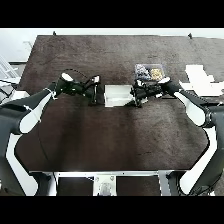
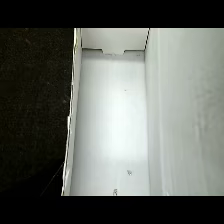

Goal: Fold the box and place the chain.

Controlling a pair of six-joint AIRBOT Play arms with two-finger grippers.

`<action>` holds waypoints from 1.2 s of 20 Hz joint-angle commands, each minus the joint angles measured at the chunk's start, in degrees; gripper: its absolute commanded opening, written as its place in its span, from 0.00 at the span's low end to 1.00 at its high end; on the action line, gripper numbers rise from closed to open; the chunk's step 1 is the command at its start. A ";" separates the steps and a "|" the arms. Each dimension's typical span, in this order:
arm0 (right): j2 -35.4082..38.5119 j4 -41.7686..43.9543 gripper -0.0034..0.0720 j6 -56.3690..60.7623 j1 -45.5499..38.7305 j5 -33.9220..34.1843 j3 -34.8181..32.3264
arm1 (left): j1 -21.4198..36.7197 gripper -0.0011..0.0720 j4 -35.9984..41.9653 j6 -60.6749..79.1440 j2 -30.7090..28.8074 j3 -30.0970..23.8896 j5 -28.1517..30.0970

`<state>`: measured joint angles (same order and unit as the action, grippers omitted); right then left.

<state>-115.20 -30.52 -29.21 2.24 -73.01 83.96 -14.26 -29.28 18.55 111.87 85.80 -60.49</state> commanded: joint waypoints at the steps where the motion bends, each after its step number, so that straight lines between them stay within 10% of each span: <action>1: 0.00 0.04 0.72 0.04 0.07 0.07 0.00 | 0.55 0.99 -1.25 0.42 0.04 0.00 -0.81; 24: 0.00 0.04 0.72 0.04 0.07 0.07 0.00 | -0.48 0.99 5.40 2.89 2.71 0.00 1.18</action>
<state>-115.20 -30.48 -29.17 2.35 -72.93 83.96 -14.59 -26.17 19.20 113.78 85.80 -60.93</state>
